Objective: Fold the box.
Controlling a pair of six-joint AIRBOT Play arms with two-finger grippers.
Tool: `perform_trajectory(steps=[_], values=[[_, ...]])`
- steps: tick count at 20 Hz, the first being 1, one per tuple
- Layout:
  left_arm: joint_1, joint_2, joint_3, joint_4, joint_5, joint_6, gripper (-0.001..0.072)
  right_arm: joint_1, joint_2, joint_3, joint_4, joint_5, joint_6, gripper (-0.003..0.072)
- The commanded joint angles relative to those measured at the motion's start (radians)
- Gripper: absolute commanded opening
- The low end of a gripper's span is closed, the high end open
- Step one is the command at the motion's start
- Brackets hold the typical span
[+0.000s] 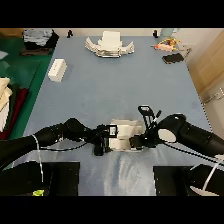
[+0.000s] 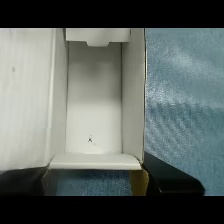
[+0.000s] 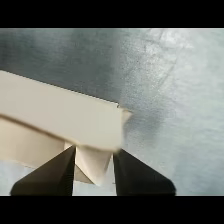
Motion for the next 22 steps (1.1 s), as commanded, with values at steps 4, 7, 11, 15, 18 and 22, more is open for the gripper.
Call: perform_trajectory(steps=[4,7,11,15,18,22], values=[[0.000,0.000,0.000,0.000,0.000,0.000,0.0502,0.078,-0.163,0.098,-0.146,0.101,0.201,0.0332],[0.000,0.000,0.000,0.000,0.000,0.001,0.0502,0.078,-0.183,0.098,-0.146,0.101,0.224,0.0331],[0.000,0.000,0.000,0.000,0.000,0.001,0.0502,0.078,-0.190,0.098,-0.148,0.095,0.254,0.0275],[0.000,0.000,0.000,0.000,0.000,0.001,0.0502,0.080,-0.223,0.098,-0.125,0.087,0.233,0.0004],[0.000,0.000,0.000,0.000,0.000,0.001,0.0502,0.093,-0.231,0.098,-0.122,0.087,0.234,0.0002],[0.000,0.000,0.000,0.000,0.000,0.001,0.0502,0.109,-0.223,0.134,-0.122,0.104,0.215,0.0372]])
